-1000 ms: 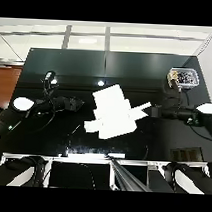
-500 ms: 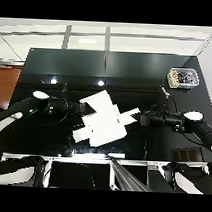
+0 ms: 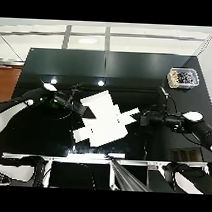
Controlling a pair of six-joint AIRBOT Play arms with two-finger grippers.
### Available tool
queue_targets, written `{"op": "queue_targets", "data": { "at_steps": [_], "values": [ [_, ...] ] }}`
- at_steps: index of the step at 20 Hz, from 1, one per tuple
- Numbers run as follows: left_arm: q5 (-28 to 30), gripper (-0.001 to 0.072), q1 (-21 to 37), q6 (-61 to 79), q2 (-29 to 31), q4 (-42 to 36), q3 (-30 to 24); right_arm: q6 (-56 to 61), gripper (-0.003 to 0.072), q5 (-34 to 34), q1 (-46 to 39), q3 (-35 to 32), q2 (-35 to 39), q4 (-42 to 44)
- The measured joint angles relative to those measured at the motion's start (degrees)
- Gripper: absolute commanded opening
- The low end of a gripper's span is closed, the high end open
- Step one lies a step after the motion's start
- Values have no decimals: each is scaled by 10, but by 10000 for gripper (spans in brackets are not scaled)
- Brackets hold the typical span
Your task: Fold the box and place the chain.
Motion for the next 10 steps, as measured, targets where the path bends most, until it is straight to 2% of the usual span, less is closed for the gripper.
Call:
{"op": "queue_targets", "data": {
  "at_steps": [2, 3, 4, 5, 6, 7, 10],
  "values": [
    [-9, 201, -1, 8, -3, 16, 10, 0, 16, -1, 0, 0, 0, 0],
    [-11, 63, -1, 10, -4, 24, 13, 0, 16, -1, 0, 0, 0, -1],
    [-14, 37, -2, 15, -4, 29, 15, 1, 17, -2, 0, 0, 0, -1],
    [-23, 28, -3, 24, -5, 28, 17, 1, 108, -2, 0, 0, 0, -2],
    [-21, 28, -6, 30, -5, 35, 18, 2, 401, -2, 0, 0, 0, -7],
    [-15, 28, -7, 35, -5, 43, 19, 2, 612, -4, -1, 1, 0, -12],
    [-23, 25, -10, 47, -5, 48, 21, 19, 633, 17, -23, 29, 1, -40]
  ]
}}
